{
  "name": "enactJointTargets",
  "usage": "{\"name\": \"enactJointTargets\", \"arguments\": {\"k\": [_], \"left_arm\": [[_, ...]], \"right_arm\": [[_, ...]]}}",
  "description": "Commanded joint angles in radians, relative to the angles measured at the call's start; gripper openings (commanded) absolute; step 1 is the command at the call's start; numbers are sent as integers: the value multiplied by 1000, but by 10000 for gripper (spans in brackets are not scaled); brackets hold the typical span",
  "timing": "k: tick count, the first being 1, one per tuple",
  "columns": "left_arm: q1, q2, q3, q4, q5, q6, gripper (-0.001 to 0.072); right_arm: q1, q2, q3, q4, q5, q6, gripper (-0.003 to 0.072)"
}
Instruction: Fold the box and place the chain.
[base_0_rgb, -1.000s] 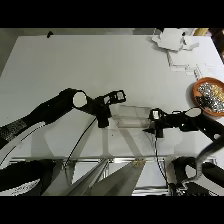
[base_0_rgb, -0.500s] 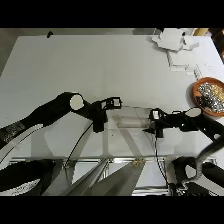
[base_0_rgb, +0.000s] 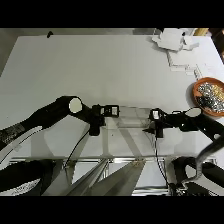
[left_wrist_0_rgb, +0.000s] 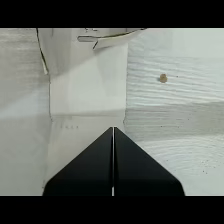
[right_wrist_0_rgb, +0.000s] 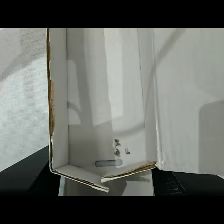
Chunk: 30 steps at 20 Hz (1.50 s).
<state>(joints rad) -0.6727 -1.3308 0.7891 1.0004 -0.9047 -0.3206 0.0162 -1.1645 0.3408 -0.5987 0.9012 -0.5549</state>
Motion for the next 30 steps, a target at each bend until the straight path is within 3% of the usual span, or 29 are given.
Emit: {"name": "enactJointTargets", "arguments": {"k": [1,7,13,30], "left_arm": [[0,0,-5,-9,58,104,33],[-4,-37,-5,-131,164,353,154],[-21,-89,-4,-167,201,369,149],[-28,-94,-4,-181,221,370,154]], "right_arm": [[0,0,0,0,0,0,397],[0,0,0,0,0,0,397],[0,0,0,0,0,0,397],[0,0,0,0,0,0,397]]}}
